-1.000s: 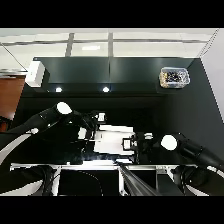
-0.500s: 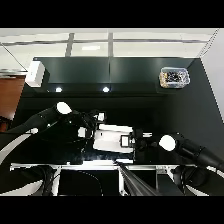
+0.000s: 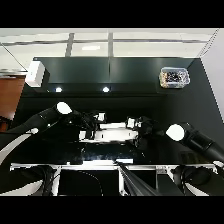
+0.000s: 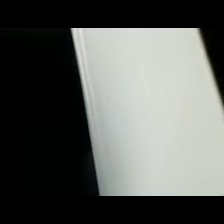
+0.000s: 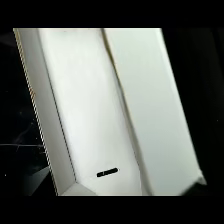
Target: Fold the box and place the chain.
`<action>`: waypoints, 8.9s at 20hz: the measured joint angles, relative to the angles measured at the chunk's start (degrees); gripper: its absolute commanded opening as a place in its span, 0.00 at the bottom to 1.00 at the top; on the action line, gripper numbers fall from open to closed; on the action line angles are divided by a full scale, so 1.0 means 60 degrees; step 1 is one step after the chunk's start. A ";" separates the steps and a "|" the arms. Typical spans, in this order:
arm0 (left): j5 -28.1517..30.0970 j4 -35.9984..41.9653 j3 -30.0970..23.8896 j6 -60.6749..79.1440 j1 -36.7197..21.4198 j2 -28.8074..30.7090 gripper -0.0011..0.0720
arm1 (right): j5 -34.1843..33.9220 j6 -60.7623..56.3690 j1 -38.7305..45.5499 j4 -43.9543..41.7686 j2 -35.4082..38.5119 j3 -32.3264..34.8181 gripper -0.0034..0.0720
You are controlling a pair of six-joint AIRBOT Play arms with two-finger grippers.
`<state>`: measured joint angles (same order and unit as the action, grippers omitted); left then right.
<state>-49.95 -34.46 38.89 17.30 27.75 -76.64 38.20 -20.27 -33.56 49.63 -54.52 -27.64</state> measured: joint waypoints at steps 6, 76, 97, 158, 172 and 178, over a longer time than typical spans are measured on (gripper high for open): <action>0.0000 0.0000 0.0000 0.0011 0.0000 0.0000 0.05 | 0.0404 0.0120 0.0321 0.0069 0.0007 -0.0251 0.94; -0.2382 -0.4306 0.0583 -0.6841 -0.0860 0.2994 0.05 | 0.0240 0.4801 0.0856 -0.2900 -0.1953 0.0452 0.66; 0.3253 0.0929 -0.0761 -0.6790 0.0772 0.1625 0.05 | 0.0273 0.4816 0.0856 -0.2900 -0.1953 0.0452 0.66; 0.1942 0.0925 -0.2215 -0.2517 0.0951 0.1978 0.05 | 0.0270 0.4801 0.0856 -0.2925 -0.1953 0.0459 0.66; -0.0922 -0.3355 -0.2605 -1.4386 -0.5395 0.3457 0.05 | 0.0255 0.4812 0.0856 -0.2907 -0.1953 0.0459 0.66; -0.2149 -0.0160 -0.2790 -1.2721 -0.5144 0.1045 0.05 | 0.0244 0.4816 0.0856 -0.2903 -0.1953 0.0459 0.66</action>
<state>-62.85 -35.42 22.15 -59.02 -3.11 -70.37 39.66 8.62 -28.42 32.21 -66.24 -24.88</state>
